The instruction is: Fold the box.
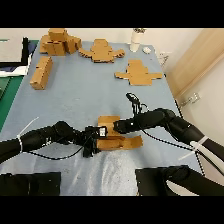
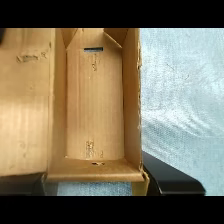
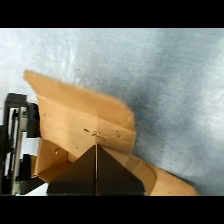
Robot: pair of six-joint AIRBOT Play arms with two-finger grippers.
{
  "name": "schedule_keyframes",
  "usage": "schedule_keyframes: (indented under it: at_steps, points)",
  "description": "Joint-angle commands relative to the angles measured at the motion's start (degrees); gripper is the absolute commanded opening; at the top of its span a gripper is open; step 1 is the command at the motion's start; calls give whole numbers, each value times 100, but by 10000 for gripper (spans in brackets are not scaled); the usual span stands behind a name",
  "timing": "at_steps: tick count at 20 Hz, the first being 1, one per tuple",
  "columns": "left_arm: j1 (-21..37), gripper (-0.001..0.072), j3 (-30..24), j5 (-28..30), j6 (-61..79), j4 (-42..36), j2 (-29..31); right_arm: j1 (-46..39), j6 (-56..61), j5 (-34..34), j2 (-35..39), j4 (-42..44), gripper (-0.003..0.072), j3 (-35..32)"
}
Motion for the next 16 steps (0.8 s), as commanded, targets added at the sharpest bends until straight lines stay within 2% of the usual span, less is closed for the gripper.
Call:
schedule_keyframes:
  at_steps: [1,9,16]
  points:
    - [0,472,2,2,0,0,-2,-46,-409,42,-334,-20,4,4]
    - [0,472,2,4,0,0,-2,-44,-656,101,-361,-39,4,-22]
    - [0,472,4,4,0,0,-2,37,-951,192,-726,-68,4,-20]
